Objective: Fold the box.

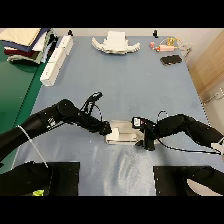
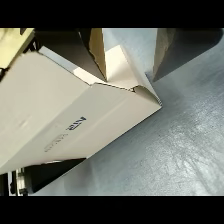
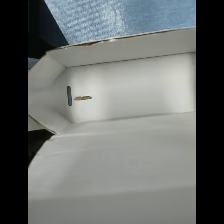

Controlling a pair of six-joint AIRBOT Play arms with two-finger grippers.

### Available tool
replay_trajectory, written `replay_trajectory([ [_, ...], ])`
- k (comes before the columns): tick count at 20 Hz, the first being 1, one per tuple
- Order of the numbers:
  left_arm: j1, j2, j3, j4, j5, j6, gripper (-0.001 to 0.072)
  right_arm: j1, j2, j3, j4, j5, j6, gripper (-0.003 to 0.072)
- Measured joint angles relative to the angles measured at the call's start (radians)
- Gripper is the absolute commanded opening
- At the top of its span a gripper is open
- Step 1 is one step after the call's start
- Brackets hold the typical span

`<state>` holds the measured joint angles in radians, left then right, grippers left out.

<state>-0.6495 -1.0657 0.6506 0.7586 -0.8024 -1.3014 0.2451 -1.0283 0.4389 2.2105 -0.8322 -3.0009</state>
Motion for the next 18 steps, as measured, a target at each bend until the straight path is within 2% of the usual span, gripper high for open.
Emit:
replay_trajectory([
  [3, -0.071, 0.000, 0.010, 0.104, 0.058, -0.181, 0.0403, 0.000, 0.000, 0.000, 0.000, 0.000, 0.000, 0.0505],
  [7, -0.177, -0.013, 0.061, 0.317, 0.081, -0.494, 0.0403, 0.000, 0.000, 0.000, 0.000, 0.000, 0.000, 0.0505],
  [12, -0.283, -0.097, 0.155, 0.520, 0.004, -0.805, 0.0403, 0.000, 0.000, 0.000, 0.000, 0.000, 0.000, 0.0505],
  [18, -0.376, -0.214, 0.260, 0.613, -0.100, -1.018, 0.0403, 0.000, 0.000, 0.000, 0.000, 0.000, 0.000, 0.0505],
])
